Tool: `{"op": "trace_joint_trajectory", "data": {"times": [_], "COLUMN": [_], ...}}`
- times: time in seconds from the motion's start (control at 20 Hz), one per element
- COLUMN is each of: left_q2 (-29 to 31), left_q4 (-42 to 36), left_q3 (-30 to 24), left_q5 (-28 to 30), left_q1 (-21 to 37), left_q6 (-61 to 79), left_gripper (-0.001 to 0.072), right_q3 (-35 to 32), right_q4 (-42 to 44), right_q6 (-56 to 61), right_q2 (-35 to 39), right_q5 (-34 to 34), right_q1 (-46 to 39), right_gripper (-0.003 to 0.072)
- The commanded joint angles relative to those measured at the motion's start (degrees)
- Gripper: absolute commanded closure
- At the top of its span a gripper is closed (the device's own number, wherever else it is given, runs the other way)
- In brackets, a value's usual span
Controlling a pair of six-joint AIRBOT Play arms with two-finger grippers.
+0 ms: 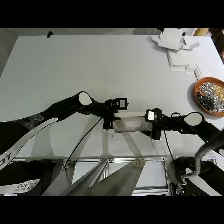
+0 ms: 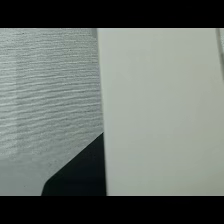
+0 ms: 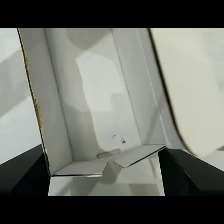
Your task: Fold the box and place the chain.
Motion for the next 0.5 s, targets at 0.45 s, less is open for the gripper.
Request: {"op": "trace_joint_trajectory", "data": {"times": [0.45], "left_q2": [0.0], "left_q4": [0.0], "left_q3": [0.0], "left_q5": [0.0], "left_q1": [0.0], "left_q6": [0.0], "left_gripper": [0.0701], "right_q3": [0.0], "right_q4": [5.6], "right_q6": [-10.1], "right_q2": [-7.6], "right_q5": [2.0], "right_q1": [-0.5], "right_gripper": [0.0202]}}
